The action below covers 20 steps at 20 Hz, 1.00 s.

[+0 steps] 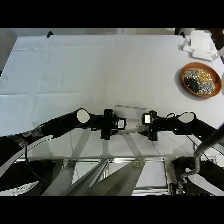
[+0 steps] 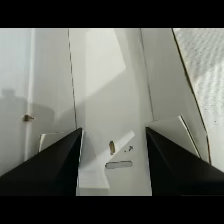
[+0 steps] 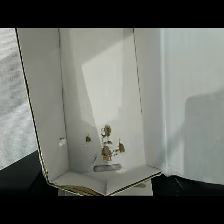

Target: Fold the box and place the chain.

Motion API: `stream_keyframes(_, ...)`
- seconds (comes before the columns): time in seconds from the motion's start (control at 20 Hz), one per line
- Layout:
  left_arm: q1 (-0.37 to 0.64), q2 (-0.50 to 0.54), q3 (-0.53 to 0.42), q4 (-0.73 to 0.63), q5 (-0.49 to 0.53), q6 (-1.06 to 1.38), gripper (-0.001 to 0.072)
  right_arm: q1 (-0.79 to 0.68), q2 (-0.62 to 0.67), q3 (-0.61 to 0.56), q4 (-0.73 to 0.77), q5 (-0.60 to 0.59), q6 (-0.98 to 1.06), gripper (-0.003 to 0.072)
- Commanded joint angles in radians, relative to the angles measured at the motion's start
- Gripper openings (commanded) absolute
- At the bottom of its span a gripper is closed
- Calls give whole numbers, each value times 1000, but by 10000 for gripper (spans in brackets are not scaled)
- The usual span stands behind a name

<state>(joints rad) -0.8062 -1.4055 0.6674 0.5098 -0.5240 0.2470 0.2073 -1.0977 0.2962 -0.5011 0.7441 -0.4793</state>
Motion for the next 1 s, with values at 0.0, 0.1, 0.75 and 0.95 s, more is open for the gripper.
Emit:
stream_keyframes(0.0,-2,-2,0,-1,54,0,515,0,1,1,1,-3,0,413)
stream_keyframes(0.1,-2,-1,0,-1,49,-1,503,0,1,1,1,-3,0,413)
stream_keyframes(0.75,210,304,-1,93,-199,-687,7,0,1,1,1,-3,0,413)
stream_keyframes(0.95,365,350,-2,101,-343,-923,7,0,1,1,1,-3,0,413)
